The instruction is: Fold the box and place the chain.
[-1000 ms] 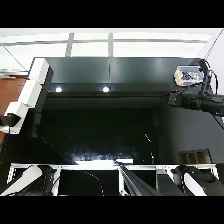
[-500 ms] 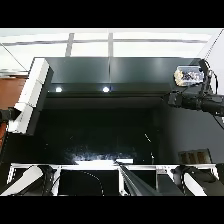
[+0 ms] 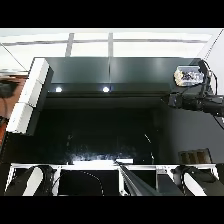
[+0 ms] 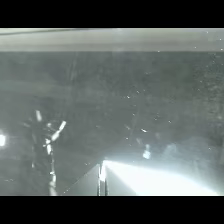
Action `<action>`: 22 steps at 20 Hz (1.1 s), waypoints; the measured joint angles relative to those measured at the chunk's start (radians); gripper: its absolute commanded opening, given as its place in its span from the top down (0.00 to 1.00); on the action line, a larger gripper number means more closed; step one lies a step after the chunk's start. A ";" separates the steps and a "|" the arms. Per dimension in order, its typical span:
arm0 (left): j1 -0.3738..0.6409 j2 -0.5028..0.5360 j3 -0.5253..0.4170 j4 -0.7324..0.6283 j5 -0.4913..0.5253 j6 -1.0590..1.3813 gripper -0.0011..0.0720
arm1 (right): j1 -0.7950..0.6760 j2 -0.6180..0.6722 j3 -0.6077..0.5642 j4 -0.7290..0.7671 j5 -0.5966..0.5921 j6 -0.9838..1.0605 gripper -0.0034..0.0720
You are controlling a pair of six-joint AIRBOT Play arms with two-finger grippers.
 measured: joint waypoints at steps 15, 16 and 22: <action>-0.803 0.107 -0.258 0.695 0.328 -0.796 0.95 | 0.011 0.071 -0.093 -0.436 -0.123 0.241 0.89; -0.807 0.105 -0.258 0.704 0.331 -0.804 0.95 | 0.011 0.071 -0.093 -0.439 -0.123 0.244 0.89; -0.816 0.099 -0.257 0.729 0.335 -0.829 0.95 | 0.011 0.071 -0.094 -0.448 -0.123 0.251 0.89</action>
